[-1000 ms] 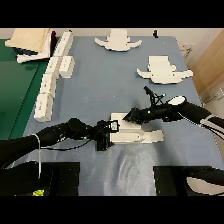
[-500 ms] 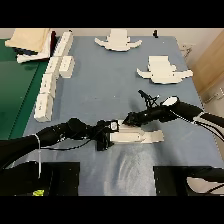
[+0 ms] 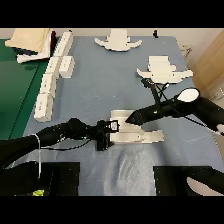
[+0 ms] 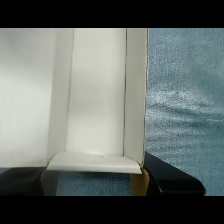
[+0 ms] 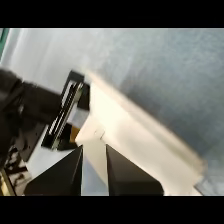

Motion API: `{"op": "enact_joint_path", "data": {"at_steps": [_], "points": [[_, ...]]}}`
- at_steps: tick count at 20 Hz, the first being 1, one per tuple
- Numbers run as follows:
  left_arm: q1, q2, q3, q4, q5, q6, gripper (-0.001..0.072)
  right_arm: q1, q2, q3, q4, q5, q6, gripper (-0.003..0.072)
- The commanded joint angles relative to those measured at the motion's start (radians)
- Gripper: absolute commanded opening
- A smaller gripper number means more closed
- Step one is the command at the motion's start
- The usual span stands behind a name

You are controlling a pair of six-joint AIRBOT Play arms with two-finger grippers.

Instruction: Fold the box.

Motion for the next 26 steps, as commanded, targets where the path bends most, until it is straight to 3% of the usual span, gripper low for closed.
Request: {"op": "enact_joint_path", "data": {"at_steps": [1,2,3,4,7,12,19,21,26], "points": [[0.0,0.0,0.0,0.0,0.0,-0.001,0.0525,0.001,0.19,-0.05,-0.171,0.117,-0.018,0.023],[0.0,0.0,0.0,-0.001,0.0,-0.001,0.0525,0.001,0.25,-0.084,-0.232,0.131,-0.023,0.0235],[0.0,0.0,0.0,0.0,0.0,-0.001,0.0524,0.001,0.304,-0.119,-0.279,0.137,-0.025,0.0348],[0.0,0.0,0.0,0.0,0.0,-0.001,0.0525,0.001,0.36,-0.159,-0.33,0.136,-0.036,0.0516],[0.0,0.0,0.0,0.0,0.0,-0.001,0.0525,0.001,0.443,-0.259,-0.515,0.079,-0.174,0.0592],[0.0,0.0,0.0,0.0,0.0,-0.001,0.0525,0.001,0.371,-0.341,-0.56,-0.137,-0.543,0.0591],[0.0,0.0,0.0,0.0,0.0,-0.001,0.0525,0.003,0.249,-0.34,-0.346,-0.246,-0.825,0.0571],[0.0,0.0,0.0,0.0,0.0,0.0,0.0525,0.003,0.249,-0.341,-0.323,-0.259,-0.845,0.044],[0.0,0.0,0.0,0.0,0.0,-0.001,0.0525,0.003,0.244,-0.341,-0.314,-0.264,-0.845,0.0306]]}}
